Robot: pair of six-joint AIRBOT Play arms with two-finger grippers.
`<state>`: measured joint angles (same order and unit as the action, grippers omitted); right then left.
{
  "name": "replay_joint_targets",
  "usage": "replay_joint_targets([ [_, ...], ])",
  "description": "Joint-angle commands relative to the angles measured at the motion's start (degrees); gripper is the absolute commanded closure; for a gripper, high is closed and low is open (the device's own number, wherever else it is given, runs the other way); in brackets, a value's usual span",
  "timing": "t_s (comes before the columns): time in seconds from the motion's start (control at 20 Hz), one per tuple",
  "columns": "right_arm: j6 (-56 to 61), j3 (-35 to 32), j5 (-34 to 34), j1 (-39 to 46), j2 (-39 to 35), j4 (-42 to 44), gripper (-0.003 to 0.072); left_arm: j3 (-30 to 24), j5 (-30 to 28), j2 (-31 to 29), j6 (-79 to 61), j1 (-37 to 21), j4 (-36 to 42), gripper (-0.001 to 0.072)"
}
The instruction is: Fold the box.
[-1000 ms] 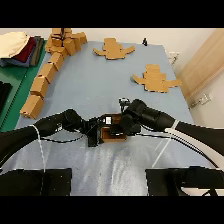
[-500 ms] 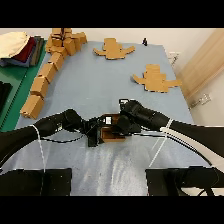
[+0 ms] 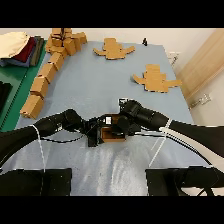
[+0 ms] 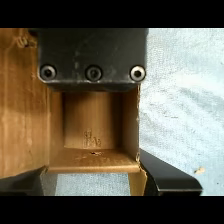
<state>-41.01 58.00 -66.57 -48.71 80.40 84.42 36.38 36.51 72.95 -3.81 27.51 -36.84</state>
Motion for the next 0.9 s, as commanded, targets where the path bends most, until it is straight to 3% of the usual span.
replay_joint_targets([
  [0.0,-0.17,0.0,-0.24,0.07,0.0,0.11,0.0327,-0.02,-0.02,0.04,-0.02,0.02,-0.02,0.0353],
  [0.1,-0.13,0.0,-0.15,0.04,0.02,0.09,0.0327,-0.02,-0.02,0.04,-0.02,0.02,-0.02,0.0353],
  [0.15,-0.13,0.0,-0.15,0.04,0.02,0.09,0.0375,-0.02,-0.02,0.04,-0.02,0.02,-0.02,0.0354],
  [0.2,-0.15,0.0,-0.22,0.04,0.02,0.09,0.056,-0.02,-0.02,0.04,-0.02,0.02,-0.02,0.0353],
  [0.25,-0.26,0.0,-0.31,0.02,0.02,-0.04,0.0682,-0.02,-0.02,0.04,-0.02,0.02,-0.02,0.0353],
  [0.45,-1.03,0.0,-0.15,0.02,0.02,-0.04,0.0683,-0.02,-0.02,0.04,-0.02,0.02,-0.02,0.0353],
  [0.5,-1.22,0.0,0.15,0.02,0.02,-0.04,0.0678,-0.02,-0.02,0.04,-0.02,0.02,-0.02,0.0353],
  [0.6,-1.25,0.0,0.09,0.07,0.0,0.02,0.0286,-0.02,-0.02,0.04,-0.02,0.02,-0.02,0.0353],
  [0.85,-1.29,0.26,-0.04,0.07,-0.37,3.28,0.0286,-0.02,-0.02,0.04,-0.02,0.02,-0.02,0.0353],
])
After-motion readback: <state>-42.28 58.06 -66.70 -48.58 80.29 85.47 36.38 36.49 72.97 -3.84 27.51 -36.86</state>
